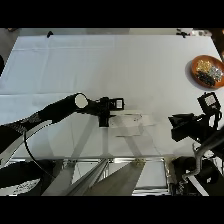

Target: Fold the box and place the chain.

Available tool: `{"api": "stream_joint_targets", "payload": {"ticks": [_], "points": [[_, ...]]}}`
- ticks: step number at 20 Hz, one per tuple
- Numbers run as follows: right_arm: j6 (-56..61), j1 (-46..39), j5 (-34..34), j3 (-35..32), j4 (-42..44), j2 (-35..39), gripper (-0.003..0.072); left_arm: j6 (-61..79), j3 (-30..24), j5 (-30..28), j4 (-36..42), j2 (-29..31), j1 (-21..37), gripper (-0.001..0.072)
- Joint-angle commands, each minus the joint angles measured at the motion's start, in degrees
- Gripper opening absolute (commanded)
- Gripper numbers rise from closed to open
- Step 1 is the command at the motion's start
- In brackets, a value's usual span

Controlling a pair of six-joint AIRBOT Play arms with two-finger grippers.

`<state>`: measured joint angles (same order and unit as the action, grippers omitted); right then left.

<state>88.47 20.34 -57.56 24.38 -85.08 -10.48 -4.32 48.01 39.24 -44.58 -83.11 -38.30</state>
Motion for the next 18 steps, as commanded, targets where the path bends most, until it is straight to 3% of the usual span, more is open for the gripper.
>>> {"api": "stream_joint_targets", "payload": {"ticks": [1, 8, 13, 14, 17, 18], "points": [[0.0, 0.1, 0.0, 0.0, 0.0, 0.0, 0.0198, 0.0, 0.0, 0.0, 0.0, 0.0, 0.0, 0.0013], [-0.5, 0.1, 15.4, 0.0, -0.1, 0.0, 0.0198, 0.0, 0.0, 0.0, 0.0, 0.0, 0.0, 0.0013], [-5.3, 0.1, 12.3, 0.1, 4.7, -0.4, 0.0201, 0.0, 0.0, 0.0, 0.0, 0.0, 0.0, 0.0013], [-11.5, 0.1, 10.0, 0.1, 4.7, -1.1, 0.0236, 0.0, 0.0, 0.0, 0.0, 0.0, 0.0, 0.0013], [-34.3, 1.7, 0.6, -0.1, 5.2, -7.4, 0.0603, 0.0, 0.0, 0.0, 0.0, 0.0, 0.0, 0.0013], [-42.8, 2.8, -0.2, -0.2, 7.5, -10.6, 0.0635, 0.0, 0.0, 0.0, 0.0, 0.0, 0.0, 0.0013]]}}
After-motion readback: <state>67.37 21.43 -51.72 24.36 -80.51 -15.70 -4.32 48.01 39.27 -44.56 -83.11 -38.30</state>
